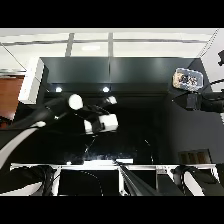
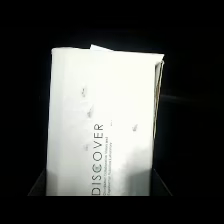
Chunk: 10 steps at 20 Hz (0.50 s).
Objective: Fold the box and place the chain.
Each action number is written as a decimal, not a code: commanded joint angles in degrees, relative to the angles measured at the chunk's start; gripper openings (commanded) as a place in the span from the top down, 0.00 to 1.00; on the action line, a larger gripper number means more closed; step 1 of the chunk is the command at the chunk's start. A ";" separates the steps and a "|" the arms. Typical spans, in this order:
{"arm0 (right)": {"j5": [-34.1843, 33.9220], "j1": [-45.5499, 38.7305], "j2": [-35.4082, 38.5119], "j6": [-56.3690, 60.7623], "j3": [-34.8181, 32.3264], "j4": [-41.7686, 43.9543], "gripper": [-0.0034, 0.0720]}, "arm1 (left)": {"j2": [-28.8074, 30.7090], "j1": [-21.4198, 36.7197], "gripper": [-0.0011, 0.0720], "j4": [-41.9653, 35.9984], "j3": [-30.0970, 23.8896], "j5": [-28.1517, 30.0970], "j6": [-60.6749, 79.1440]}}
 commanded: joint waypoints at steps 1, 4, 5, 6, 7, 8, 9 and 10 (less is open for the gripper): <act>0.92 -0.04 0.04 -0.02 0.00 0.00 0.94 | 6.64 10.80 0.60 6.82 -0.04 -13.79 -12.96; 1.88 0.00 0.04 -0.15 0.00 0.02 0.94 | 12.22 22.49 0.60 6.73 -0.04 -22.53 -15.43; 2.27 0.00 0.04 -0.81 0.00 0.02 0.94 | 13.92 27.10 0.60 6.71 -0.04 -25.31 -15.74; 2.58 0.00 0.04 -1.22 0.00 0.00 0.94 | 15.45 31.52 0.60 6.75 -0.04 -27.50 -15.74; 2.64 0.00 0.04 -1.36 -0.02 0.00 0.94 | 17.09 36.52 0.60 6.78 -0.04 -29.14 -15.93; 2.60 0.00 0.04 -1.38 0.00 0.00 0.94 | 18.62 41.20 0.60 6.93 -0.04 -30.10 -16.15; 2.58 0.00 0.04 -1.42 0.00 0.00 0.94 | 20.26 46.25 0.60 7.28 -0.04 -30.62 -16.15; 2.54 0.00 0.04 -1.64 0.00 0.00 0.94 | 21.81 51.12 0.60 7.80 -0.04 -30.56 -16.13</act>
